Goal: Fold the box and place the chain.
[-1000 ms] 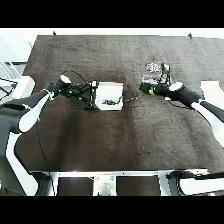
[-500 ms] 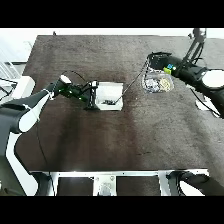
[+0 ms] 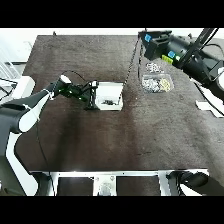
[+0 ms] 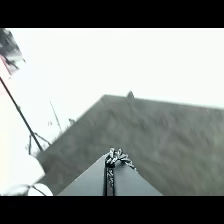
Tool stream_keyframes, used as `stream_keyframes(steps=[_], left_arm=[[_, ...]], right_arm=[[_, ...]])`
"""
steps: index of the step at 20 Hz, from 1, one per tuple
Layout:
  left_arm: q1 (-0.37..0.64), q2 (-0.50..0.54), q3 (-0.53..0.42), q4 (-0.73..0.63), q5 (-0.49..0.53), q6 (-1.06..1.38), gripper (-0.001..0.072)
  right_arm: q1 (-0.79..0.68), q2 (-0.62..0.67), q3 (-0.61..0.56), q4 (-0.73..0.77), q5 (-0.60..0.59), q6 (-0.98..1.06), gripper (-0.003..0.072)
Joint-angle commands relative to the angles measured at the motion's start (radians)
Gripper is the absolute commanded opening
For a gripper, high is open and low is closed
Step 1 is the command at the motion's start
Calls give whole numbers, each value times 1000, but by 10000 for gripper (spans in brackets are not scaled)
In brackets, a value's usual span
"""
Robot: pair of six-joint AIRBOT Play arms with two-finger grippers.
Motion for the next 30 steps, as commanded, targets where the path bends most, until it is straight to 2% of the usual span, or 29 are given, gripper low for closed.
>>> stream_keyframes(steps=[1, 10, 22, 28, 29, 30], left_arm=[[0, 0, 1, 0, 0, 0, 347], [0, 0, 1, 0, 0, 0, 347], [0, 0, 1, 0, 0, 0, 348], [0, 0, 1, 0, 0, 0, 347], [0, 0, 1, 0, 0, 0, 348], [0, 0, 1, 0, 0, 0, 348]], right_arm=[[42, -2, 39, -3, -30, -16, 14], [97, -79, -89, 2, -31, 94, 14], [167, -413, -126, 8, -38, 154, 14], [152, -519, -235, 7, -88, 198, 17], [145, -537, -237, 8, -88, 199, 47], [136, -546, -237, 8, -93, 198, 283]])
